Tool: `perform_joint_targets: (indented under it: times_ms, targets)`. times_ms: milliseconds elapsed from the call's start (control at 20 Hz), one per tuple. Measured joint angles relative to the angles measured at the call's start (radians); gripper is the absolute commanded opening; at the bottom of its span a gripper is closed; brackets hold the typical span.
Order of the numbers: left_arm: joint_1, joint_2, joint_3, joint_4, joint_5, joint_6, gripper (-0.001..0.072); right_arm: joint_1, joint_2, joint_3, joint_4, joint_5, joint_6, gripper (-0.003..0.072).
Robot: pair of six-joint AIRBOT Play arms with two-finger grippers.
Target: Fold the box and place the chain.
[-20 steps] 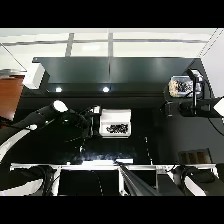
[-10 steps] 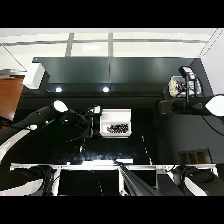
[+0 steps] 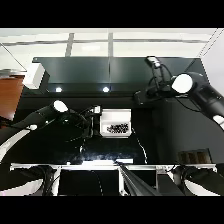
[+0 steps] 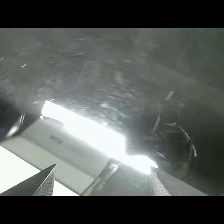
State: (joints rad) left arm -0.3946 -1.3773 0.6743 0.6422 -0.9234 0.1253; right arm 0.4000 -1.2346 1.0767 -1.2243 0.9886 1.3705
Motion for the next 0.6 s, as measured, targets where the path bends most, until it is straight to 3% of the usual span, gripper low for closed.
perform_joint_targets:
  times_ms: [250,600]
  targets:
    - [0.0,0.0,0.0,0.0,0.001,-0.001,0.0489,0.027,-0.04,0.023,0.109,0.056,-0.32,0.0696]
    - [0.0,0.0,0.0,0.0,0.005,-0.003,0.0488,0.033,-0.05,0.024,0.164,0.145,-0.543,0.0697]
